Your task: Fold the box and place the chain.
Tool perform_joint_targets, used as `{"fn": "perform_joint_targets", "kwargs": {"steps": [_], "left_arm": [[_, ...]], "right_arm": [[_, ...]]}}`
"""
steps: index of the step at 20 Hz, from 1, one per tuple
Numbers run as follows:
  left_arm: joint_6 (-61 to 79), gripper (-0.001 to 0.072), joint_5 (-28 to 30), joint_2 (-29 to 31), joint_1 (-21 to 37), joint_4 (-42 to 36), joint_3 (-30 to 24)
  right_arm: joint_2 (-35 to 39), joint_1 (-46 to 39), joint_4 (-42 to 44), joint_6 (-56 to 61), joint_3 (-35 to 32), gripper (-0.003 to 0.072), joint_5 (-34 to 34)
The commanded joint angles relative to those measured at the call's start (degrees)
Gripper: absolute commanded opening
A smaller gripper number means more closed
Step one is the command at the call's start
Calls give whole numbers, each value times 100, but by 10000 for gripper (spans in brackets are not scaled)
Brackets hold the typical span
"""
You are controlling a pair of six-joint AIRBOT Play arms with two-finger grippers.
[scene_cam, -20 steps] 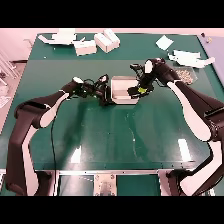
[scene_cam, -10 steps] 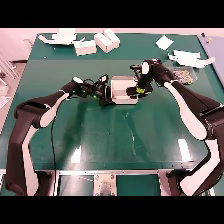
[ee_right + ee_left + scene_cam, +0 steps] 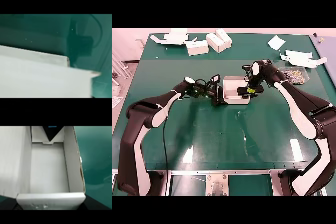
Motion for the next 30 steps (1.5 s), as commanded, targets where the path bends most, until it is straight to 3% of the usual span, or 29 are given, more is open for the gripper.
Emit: {"fn": "perform_joint_targets", "kwargs": {"steps": [1, 4, 11, 12, 13, 16, 17, 18, 19, 26, 30], "left_arm": [[0, 345, 13, 2, -4, -15, 0], [0, 346, 15, 4, -4, -15, 0], [0, 346, 11, 4, -4, -17, 0], [0, 346, 13, 2, -4, -17, 0], [0, 345, 13, 4, -4, -17, 0], [0, 346, 13, 2, -4, -17, 0], [0, 345, 13, 2, -4, -20, 0], [0, 346, 13, 4, -4, -17, 0], [0, 345, 13, 4, -4, -17, 0], [0, 345, 15, 4, -4, -17, 0], [0, 346, 13, 4, -4, -17, 0]], "right_arm": [[-7, 9, 92, 57, 4, 192, -4], [-7, 9, 186, 50, 4, 9, -7], [-4, 11, 188, 50, 4, 13, -7], [-4, 11, 188, 50, 4, 133, -7], [2, 9, 184, 50, 7, 317, -7], [7, 9, 181, 50, 142, 350, 173], [7, 9, 179, 48, 227, 399, 254], [7, 9, 168, 50, 330, 499, 326], [7, 9, 166, 46, 459, 528, 398], [461, -2, 28, -175, 1058, 528, 1049], [1019, -181, -1305, -634, 1058, 528, 1128]]}}
